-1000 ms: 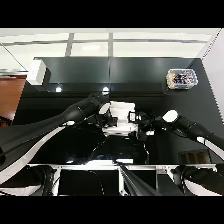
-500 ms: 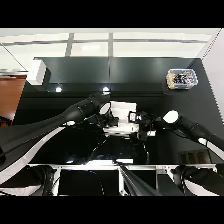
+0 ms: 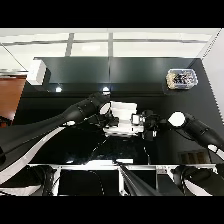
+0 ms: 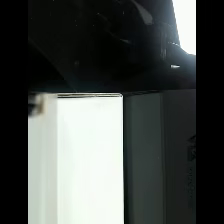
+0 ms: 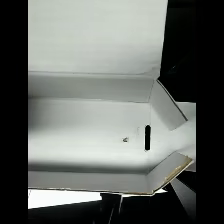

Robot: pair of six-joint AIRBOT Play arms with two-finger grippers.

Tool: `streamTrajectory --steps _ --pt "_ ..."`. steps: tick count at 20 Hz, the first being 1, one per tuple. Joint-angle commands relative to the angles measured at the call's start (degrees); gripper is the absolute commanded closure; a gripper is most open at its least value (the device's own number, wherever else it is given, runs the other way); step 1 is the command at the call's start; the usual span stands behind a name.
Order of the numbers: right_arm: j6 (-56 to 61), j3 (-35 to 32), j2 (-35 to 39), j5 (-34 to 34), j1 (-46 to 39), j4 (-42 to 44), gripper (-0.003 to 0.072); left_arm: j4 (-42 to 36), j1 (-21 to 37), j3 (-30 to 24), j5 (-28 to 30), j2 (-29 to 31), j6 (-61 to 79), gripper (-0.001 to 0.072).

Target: Fold the box and place the chain.

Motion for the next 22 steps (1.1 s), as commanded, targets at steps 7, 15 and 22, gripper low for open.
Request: streamTrajectory --steps 7,15,22 --pt "0.5 0.0 0.4 3.7 0.0 1.5 0.0404 0.1 0.0 0.0 -0.2 0.0 0.0 0.0683" --pt "0.5 0.0 -3.5 2.3 0.1 17.4 0.0501 -0.4 0.0 0.0 -0.1 0.0 0.0 0.0683" --pt "0.5 0.0 -5.2 1.5 0.0 18.9 0.0503 -0.6 0.0 0.0 -0.1 0.0 -0.1 0.0683"
